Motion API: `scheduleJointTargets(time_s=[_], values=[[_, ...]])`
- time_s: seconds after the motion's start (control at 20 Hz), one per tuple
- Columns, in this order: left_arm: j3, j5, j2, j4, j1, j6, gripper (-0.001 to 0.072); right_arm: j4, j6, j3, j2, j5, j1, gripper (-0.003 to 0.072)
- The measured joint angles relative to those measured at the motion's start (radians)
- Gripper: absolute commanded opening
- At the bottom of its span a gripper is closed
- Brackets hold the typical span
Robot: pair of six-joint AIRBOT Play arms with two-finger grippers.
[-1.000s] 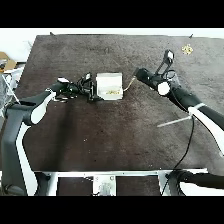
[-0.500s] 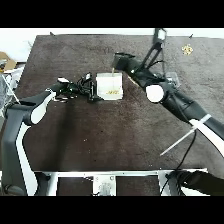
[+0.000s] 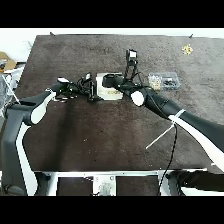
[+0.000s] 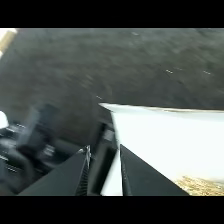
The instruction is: Fold the box and place the chain.
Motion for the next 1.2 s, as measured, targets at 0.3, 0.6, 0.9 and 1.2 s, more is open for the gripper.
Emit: scheduleJointTargets(time_s=[0.3, 0.6, 0.9, 1.2], values=[[0.000, 0.000, 0.000, 0.000, 0.000, 0.000, 0.0275, -0.126, 0.003, -0.086, 0.093, 0.226, -0.213, 0.0235], [0.000, 0.000, 0.000, 0.000, 0.000, 0.000, 0.0275, -0.072, 0.062, -0.181, 0.016, 0.178, -0.454, 0.0315], [0.000, 0.000, 0.000, 0.000, 0.000, 0.000, 0.0275, 0.039, 0.077, -0.137, -0.133, 0.071, -0.490, 0.0333], [0.000, 0.000, 0.000, 0.000, 0.000, 0.000, 0.0276, 0.101, 0.087, -0.050, -0.237, 0.048, -0.481, 0.0012]])
